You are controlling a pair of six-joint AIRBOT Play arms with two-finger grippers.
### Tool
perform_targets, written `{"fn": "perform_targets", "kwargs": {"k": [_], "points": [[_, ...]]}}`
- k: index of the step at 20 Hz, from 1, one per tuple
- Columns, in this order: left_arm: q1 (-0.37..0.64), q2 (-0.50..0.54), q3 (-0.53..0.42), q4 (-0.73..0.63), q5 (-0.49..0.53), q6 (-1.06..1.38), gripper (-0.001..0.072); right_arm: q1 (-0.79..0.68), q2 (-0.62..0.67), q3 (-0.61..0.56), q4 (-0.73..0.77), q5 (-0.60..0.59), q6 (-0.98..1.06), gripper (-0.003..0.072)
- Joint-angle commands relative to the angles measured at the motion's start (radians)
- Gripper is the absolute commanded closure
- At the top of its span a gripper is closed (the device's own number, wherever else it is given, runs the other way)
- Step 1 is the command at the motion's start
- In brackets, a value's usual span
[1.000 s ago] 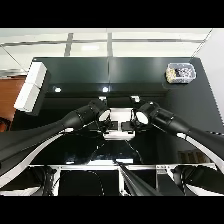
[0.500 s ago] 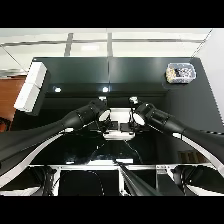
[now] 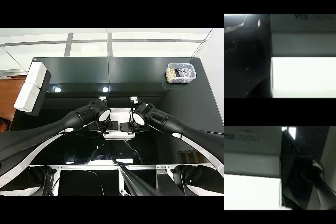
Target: Fold the box and place the chain.
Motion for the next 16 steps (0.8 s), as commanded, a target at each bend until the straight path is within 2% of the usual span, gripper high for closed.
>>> {"fn": "perform_targets", "kwargs": {"k": [1, 5, 6, 7, 13, 14, 15, 16], "points": [[0.000, 0.000, 0.000, 0.000, 0.000, -0.002, 0.0682, -0.001, -0.008, 0.001, -0.003, 0.003, 0.003, 0.0479], [0.000, 0.000, 0.000, 0.000, 0.000, -0.002, 0.0682, -0.001, -0.025, 0.001, 0.004, 0.003, 0.003, 0.0501], [0.000, 0.000, 0.000, 0.000, 0.000, -0.002, 0.0682, -0.001, -0.025, 0.001, 0.005, 0.003, 0.003, 0.0623], [0.000, 0.000, 0.000, 0.000, 0.000, -0.002, 0.0682, -0.001, -0.025, 0.001, 0.004, 0.003, 0.003, 0.0675], [0.000, 0.000, 0.000, 0.000, -0.001, -0.002, 0.0682, -0.001, -0.024, 0.002, 0.004, 0.002, -0.001, 0.0670], [0.000, 0.000, 0.000, 0.000, -0.001, -0.002, 0.0682, -0.001, -0.023, 0.002, 0.004, 0.002, -0.002, 0.0493], [0.000, 0.000, 0.000, 0.000, -0.001, -0.002, 0.0682, -0.001, -0.023, 0.002, 0.004, 0.002, -0.002, 0.0372], [0.000, 0.000, 0.000, 0.000, -0.001, -0.002, 0.0682, -0.001, -0.022, 0.002, 0.004, 0.003, -0.010, 0.0374]]}}
